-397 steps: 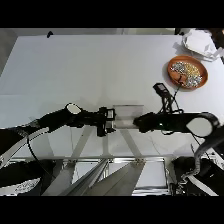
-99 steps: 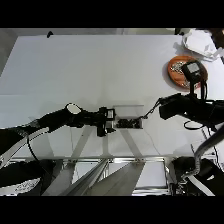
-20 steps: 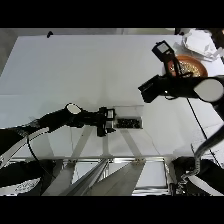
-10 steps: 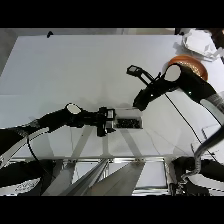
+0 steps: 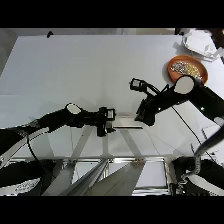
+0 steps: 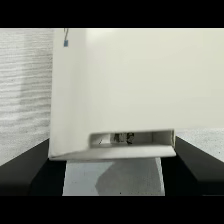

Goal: Fold the box and place the chain.

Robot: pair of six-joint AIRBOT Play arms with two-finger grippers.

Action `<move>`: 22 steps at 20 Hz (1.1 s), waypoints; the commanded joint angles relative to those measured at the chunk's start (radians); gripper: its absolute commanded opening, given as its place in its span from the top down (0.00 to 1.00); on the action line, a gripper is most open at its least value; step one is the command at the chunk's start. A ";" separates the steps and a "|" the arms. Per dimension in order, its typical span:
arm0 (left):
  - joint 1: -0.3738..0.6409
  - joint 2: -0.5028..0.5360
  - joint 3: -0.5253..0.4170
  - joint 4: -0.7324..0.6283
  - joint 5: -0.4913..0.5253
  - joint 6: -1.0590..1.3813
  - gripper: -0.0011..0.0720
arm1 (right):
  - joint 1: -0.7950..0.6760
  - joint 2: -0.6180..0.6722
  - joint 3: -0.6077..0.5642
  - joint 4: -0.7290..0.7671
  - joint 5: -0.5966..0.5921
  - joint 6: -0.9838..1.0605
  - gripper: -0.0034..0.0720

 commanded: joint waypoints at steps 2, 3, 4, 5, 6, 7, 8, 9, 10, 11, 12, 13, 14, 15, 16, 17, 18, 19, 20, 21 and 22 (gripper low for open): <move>0.000 0.000 0.001 0.000 0.000 0.000 0.87 | 0.008 0.053 -0.060 0.015 -0.040 -0.063 0.49; 0.000 0.000 0.001 0.000 0.000 0.000 0.87 | 0.018 0.053 -0.060 0.015 -0.041 -0.068 0.49; 0.000 0.000 0.001 0.000 0.000 0.000 0.87 | 0.031 0.053 -0.060 0.014 -0.038 -0.083 0.49; 0.000 0.000 0.001 0.000 0.000 0.000 0.87 | 0.043 0.053 -0.060 0.014 -0.037 -0.088 0.49; 0.000 0.000 0.001 0.000 0.000 0.000 0.87 | 0.051 0.053 -0.061 0.006 -0.042 -0.089 0.49; 0.000 0.000 0.001 0.001 0.000 0.000 0.87 | 0.054 0.053 -0.061 -0.014 -0.053 -0.089 0.49; 0.000 0.000 0.001 0.000 0.000 0.000 0.87 | 0.054 0.053 -0.061 -0.033 -0.062 -0.088 0.50; 0.000 0.000 0.001 0.000 0.000 0.000 0.87 | 0.054 0.053 -0.061 -0.050 -0.063 -0.088 0.50; 0.000 0.000 0.001 0.000 0.000 0.000 0.87 | 0.054 0.053 -0.061 -0.047 -0.063 -0.088 0.50; 0.000 0.000 0.001 0.000 0.000 0.000 0.87 | 0.055 0.053 -0.061 -0.039 -0.063 -0.088 0.50; 0.000 0.000 0.001 0.000 0.000 0.000 0.87 | 0.060 0.053 -0.061 -0.042 -0.063 -0.089 0.50; 0.000 0.000 0.001 0.000 0.000 0.000 0.87 | 0.067 0.053 -0.061 -0.055 -0.063 -0.089 0.50; 0.000 0.000 0.001 0.000 0.000 0.000 0.87 | 0.073 0.053 -0.061 -0.074 -0.071 -0.089 0.50; 0.000 0.000 0.001 0.000 0.000 0.000 0.87 | 0.078 0.053 -0.061 -0.092 -0.084 -0.089 0.50; 0.000 0.000 0.001 0.000 0.000 0.000 0.87 | 0.080 0.053 -0.061 -0.101 -0.091 -0.089 0.50; 0.000 0.000 0.001 0.000 0.000 0.000 0.87 | 0.080 0.053 -0.061 -0.102 -0.093 -0.089 0.50; 0.000 0.000 0.001 0.000 0.000 0.000 0.87 | 0.080 0.053 -0.061 -0.103 -0.093 -0.089 0.50; 0.000 0.000 0.001 0.000 0.000 0.000 0.87 | 0.080 0.053 -0.061 -0.103 -0.093 -0.089 0.50; 0.000 0.000 0.001 0.000 0.000 0.000 0.87 | 0.080 0.053 -0.061 -0.103 -0.093 -0.089 0.50; 0.000 0.000 0.001 0.000 0.000 0.000 0.87 | 0.080 0.053 -0.061 -0.103 -0.095 -0.088 0.50; 0.000 0.000 0.001 0.000 0.000 0.000 0.87 | 0.080 0.053 -0.061 -0.102 -0.098 -0.088 0.50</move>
